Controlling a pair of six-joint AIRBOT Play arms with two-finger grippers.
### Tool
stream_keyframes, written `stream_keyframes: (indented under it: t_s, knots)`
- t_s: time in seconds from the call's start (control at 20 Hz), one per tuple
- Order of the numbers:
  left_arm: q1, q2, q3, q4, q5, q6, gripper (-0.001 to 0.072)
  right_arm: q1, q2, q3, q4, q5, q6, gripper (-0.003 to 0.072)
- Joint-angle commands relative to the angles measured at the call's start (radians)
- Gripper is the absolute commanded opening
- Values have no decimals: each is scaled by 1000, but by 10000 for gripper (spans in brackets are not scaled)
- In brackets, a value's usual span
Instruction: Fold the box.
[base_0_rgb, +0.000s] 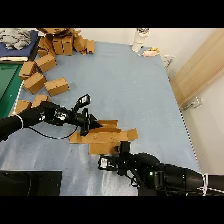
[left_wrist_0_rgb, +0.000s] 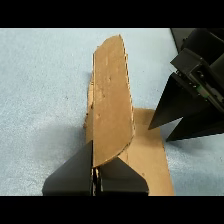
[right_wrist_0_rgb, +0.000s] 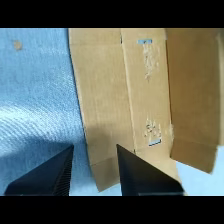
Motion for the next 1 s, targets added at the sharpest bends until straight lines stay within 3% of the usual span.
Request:
stream_keyframes:
  t_s: [0.0,0.95]
  knots:
    - [0,0,0,0,0,0,12,0,-4,-1,-27,3,-2,402]
    - [0,0,0,0,0,0,11,-88,0,55,-90,-16,140,401]
